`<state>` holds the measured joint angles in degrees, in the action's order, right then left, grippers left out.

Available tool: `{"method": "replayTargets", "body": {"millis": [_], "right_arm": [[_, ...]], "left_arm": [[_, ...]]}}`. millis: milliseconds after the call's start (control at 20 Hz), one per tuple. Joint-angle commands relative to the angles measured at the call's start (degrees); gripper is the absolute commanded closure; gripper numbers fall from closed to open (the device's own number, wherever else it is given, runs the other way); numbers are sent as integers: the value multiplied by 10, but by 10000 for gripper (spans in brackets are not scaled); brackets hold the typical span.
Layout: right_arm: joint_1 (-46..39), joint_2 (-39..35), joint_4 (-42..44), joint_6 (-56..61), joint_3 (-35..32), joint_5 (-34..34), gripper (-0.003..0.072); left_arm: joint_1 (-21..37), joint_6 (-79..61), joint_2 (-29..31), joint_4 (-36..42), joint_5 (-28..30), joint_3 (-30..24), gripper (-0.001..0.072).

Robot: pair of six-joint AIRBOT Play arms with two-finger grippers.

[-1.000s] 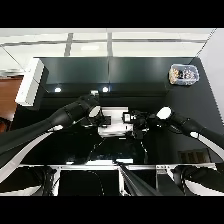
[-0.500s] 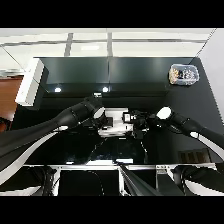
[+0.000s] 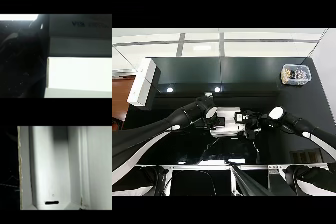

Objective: Fold the box and place the chain.

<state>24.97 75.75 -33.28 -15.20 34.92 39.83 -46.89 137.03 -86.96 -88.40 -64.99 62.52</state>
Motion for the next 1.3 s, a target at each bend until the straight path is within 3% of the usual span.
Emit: {"method": "replayTargets", "body": {"millis": [0, 50, 250, 300, 350, 400, 550, 600, 650, 950, 1200, 1250], "right_arm": [[0, 0, 0, 0, 0, 0, 213], [0, 0, 0, 0, 0, 0, 213], [0, 0, 0, 0, 0, 0, 213], [0, 0, 0, 0, 0, 0, 213], [0, 0, 0, 0, 0, 0, 213], [0, 0, 0, 0, 0, 0, 213], [0, 0, 0, 0, 0, 0, 207], [0, 0, 1, 1, 0, 0, 60], [0, -1, 1, 6, 0, 0, 10], [-2, -79, -96, 37, 0, 21, 15], [-6, -84, -104, 41, 0, 30, 17], [-6, -84, -105, 41, 0, 30, 102]], "left_arm": [[0, 2, 0, 11, 15, 0, 350], [0, 9, 0, 10, 11, 0, 217], [0, 17, -1, 9, -1, 0, 232], [0, 17, -1, 9, 0, 0, 329], [0, 16, -1, 9, 1, 0, 570], [0, 12, -1, 8, 2, 0, 683], [0, 10, -1, 7, 4, 0, 685], [0, 9, -1, 4, 3, 0, 684], [0, 7, -1, 3, 2, 0, 684], [6, -5, -1, 4, 3, 1, 684], [6, -5, -1, 4, 2, 0, 684], [6, -5, -1, 4, 2, 0, 684]]}}
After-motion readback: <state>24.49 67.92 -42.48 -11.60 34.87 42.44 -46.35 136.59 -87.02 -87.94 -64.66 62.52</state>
